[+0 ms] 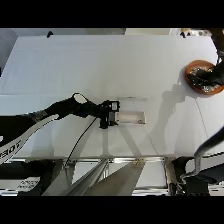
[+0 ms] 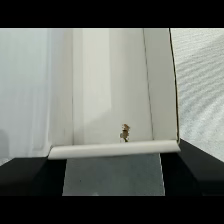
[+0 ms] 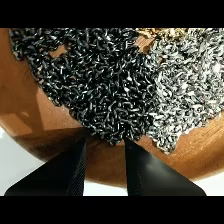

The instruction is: Fold the box and place the chain.

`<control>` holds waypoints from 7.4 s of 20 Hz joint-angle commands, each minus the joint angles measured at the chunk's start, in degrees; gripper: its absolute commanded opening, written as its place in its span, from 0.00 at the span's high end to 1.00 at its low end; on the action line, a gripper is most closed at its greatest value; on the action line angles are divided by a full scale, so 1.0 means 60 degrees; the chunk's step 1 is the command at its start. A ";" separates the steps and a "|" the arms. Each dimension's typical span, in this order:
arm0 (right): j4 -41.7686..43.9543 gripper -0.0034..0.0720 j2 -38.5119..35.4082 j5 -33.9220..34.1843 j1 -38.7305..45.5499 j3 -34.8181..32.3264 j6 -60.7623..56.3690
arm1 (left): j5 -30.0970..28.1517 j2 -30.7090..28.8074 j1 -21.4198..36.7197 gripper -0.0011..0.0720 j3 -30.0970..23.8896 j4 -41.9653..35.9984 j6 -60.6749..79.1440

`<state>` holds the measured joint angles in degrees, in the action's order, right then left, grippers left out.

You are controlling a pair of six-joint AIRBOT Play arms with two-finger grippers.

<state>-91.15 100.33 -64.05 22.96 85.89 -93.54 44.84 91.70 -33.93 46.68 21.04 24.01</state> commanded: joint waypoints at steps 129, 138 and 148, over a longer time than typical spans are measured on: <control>0.0047 0.43 -0.2656 0.1264 -0.5781 -0.5053 0.0546 | -0.0004 -0.0007 0.0004 0.70 0.0000 0.0000 0.0000; 0.0331 0.90 -0.2495 0.1260 -0.5781 -0.5053 0.0663 | -0.0004 -0.0007 0.0004 0.70 0.0000 0.0000 0.0000; -0.0142 0.93 -0.4805 -0.0667 -0.5781 -0.5053 0.1421 | -0.0004 -0.0007 0.0004 0.70 0.0000 0.0000 0.0000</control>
<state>-93.03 76.34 -62.92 -11.73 55.51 -86.08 44.82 91.70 -33.93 46.68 21.04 24.01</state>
